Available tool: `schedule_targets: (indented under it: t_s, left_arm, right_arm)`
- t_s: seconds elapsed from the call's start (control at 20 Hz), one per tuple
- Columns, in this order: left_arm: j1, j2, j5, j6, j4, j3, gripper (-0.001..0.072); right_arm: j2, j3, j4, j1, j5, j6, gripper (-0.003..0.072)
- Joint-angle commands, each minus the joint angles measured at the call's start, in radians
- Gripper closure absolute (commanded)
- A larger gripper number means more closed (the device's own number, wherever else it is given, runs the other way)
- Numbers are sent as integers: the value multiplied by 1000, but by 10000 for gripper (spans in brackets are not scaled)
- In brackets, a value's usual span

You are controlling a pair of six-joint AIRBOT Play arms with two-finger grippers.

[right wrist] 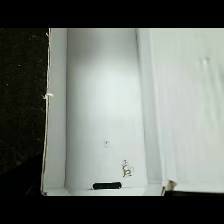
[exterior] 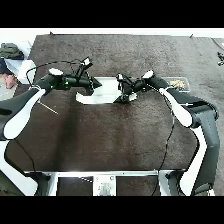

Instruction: Fold the box and place the chain.

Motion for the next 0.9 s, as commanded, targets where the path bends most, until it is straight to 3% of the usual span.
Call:
schedule_targets:
  t_s: [0.0, 0.85]
  left_arm:
    - [13, -28, 65, -20, -6, 47, 702]
    - [19, -124, 53, -77, 36, 47, 700]
  right_arm:
    - [0, 0, 0, 0, 0, 0, 368]
    - [0, 0, 0, 0, 0, 0, 368]
